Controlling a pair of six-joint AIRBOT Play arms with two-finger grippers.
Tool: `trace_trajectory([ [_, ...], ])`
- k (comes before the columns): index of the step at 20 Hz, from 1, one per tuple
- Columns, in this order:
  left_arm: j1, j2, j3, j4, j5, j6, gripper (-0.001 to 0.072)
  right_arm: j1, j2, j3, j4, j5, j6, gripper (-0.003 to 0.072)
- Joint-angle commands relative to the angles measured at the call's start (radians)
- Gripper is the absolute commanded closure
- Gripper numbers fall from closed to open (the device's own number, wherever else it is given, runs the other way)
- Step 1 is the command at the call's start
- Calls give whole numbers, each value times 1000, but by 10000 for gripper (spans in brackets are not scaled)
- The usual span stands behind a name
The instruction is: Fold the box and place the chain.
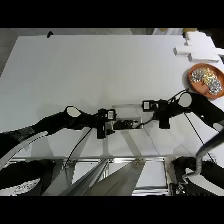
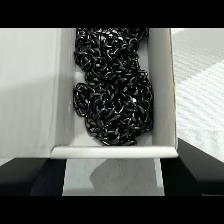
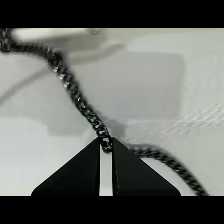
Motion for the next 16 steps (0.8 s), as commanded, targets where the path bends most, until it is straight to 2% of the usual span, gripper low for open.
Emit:
trace_trajectory([
  [1, 0, 0, 0, 1, 0, 0, 542, 0, 152, 1, 75, 38, 4, 669],
  [5, 0, 0, 0, 1, 0, 0, 542, 0, 312, 1, 286, 82, 3, 669],
  [9, 0, 0, 0, 0, 0, 0, 542, 3, 357, 1, 507, 143, -1, 669],
  [13, 0, 0, 0, 1, 0, 0, 542, 122, 356, 1, 558, 127, 0, 669],
  [16, 0, 0, 0, 0, 0, 0, 542, 237, 354, 1, 552, -2, 0, 669],
])
